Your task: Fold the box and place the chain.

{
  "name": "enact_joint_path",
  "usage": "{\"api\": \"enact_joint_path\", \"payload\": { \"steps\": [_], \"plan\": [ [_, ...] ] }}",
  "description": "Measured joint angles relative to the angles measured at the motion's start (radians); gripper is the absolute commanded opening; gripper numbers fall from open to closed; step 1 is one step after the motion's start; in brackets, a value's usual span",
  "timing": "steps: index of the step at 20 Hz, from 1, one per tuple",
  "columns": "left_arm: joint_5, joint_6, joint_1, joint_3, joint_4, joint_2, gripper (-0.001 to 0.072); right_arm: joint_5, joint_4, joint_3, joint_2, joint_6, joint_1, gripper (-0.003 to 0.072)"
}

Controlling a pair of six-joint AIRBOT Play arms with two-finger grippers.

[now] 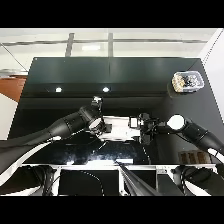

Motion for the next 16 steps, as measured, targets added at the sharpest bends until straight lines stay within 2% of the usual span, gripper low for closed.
{"api": "enact_joint_path", "payload": {
  "steps": [7, 8, 11, 12, 14, 15, 16],
  "plan": [
    [-0.004, -0.002, 0.0, 0.0, 0.0, 0.0, 0.0031, 0.024, 0.05, 0.0, -0.009, 0.004, -0.009, 0.072],
    [-0.004, -0.004, 0.0, 0.0, 0.0, 0.0, 0.0031, 0.027, 0.058, 0.0, -0.013, 0.004, -0.009, 0.0625],
    [-0.001, -0.003, 0.0, 0.0, 0.0, 0.0, 0.0031, 0.029, 0.073, 0.0, -0.024, 0.004, 0.005, 0.057],
    [0.0, -0.003, 0.0, 0.0, 0.0, 0.0, 0.0031, 0.031, 0.074, 0.0, -0.026, 0.004, 0.012, 0.0422],
    [0.004, -0.003, 0.0, 0.0, 0.0, 0.0, 0.0031, 0.034, 0.079, 0.0, -0.029, 0.004, 0.028, 0.0255],
    [0.005, -0.003, 0.0, 0.0, 0.0, 0.0, 0.0031, 0.033, 0.08, 0.0, -0.03, 0.004, 0.033, 0.0224],
    [0.006, -0.003, 0.0, 0.0, 0.0, 0.0, 0.0031, 0.031, 0.081, 0.0, -0.031, 0.004, 0.037, 0.0223]
  ]
}}
